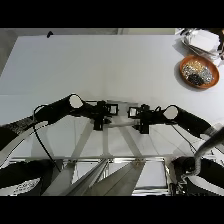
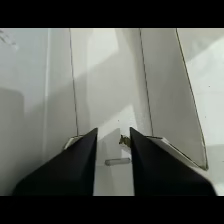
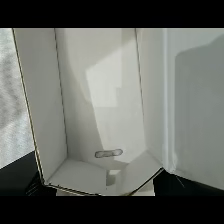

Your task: Fold the box and place the chain.

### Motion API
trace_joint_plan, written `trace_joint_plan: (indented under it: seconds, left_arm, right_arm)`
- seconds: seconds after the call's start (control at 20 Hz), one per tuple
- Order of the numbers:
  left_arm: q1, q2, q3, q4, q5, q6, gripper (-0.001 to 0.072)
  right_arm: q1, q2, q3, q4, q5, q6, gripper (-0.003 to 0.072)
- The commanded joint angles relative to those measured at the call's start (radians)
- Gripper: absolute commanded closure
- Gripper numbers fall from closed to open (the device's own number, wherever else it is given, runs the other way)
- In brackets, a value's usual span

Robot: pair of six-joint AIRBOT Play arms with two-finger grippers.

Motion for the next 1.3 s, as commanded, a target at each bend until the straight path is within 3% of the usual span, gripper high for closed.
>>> trace_joint_plan:
  seconds: [0.0, 0.1, 0.15, 0.2, 0.35, 0.45, 0.55, 0.7, 1.0, 1.1, 1.25]
  left_arm:
    - [-0.020, -0.001, 0.000, -0.015, 0.007, 0.000, 0.0359]
    - [-0.032, -0.001, 0.000, -0.016, 0.011, -0.001, 0.0352]
    - [-0.038, -0.001, 0.000, -0.020, 0.016, -0.001, 0.0296]
    - [-0.041, -0.002, 0.000, -0.034, 0.026, -0.010, 0.0285]
    - [-0.051, -0.005, 0.000, -0.061, 0.066, -0.080, 0.0308]
    - [-0.047, -0.001, 0.000, -0.051, 0.072, -0.169, 0.0573]
    - [-0.033, 0.019, 0.000, -0.031, 0.068, -0.270, 0.0636]
    - [0.008, 0.080, 0.000, 0.031, 0.051, -0.415, 0.0644]
    - [0.149, 0.237, 0.000, 0.180, -0.126, -0.661, 0.0648]
    - [0.191, 0.283, 0.000, 0.215, -0.171, -0.750, 0.0704]
    - [0.245, 0.338, 0.000, 0.267, -0.238, -0.893, 0.0707]
  right_arm:
    - [0.001, 0.000, 0.000, 0.000, -0.001, 0.000, 0.0272]
    - [0.001, 0.000, 0.000, 0.000, 0.000, 0.000, 0.0272]
    - [0.001, 0.000, 0.000, 0.000, -0.001, 0.000, 0.0272]
    - [0.001, 0.000, 0.000, 0.000, -0.001, 0.000, 0.0272]
    - [0.001, 0.000, 0.000, 0.000, 0.000, 0.000, 0.0272]
    - [0.001, 0.000, 0.000, 0.000, 0.000, 0.000, 0.0272]
    - [0.001, 0.000, 0.000, 0.000, -0.001, 0.000, 0.0272]
    - [0.001, 0.000, 0.000, 0.000, -0.001, 0.000, 0.0272]
    - [0.001, 0.000, 0.000, 0.000, -0.001, 0.000, 0.0272]
    - [0.001, 0.000, 0.000, 0.000, -0.001, 0.000, 0.0272]
    - [0.001, 0.000, 0.000, 0.000, -0.001, 0.000, 0.0272]
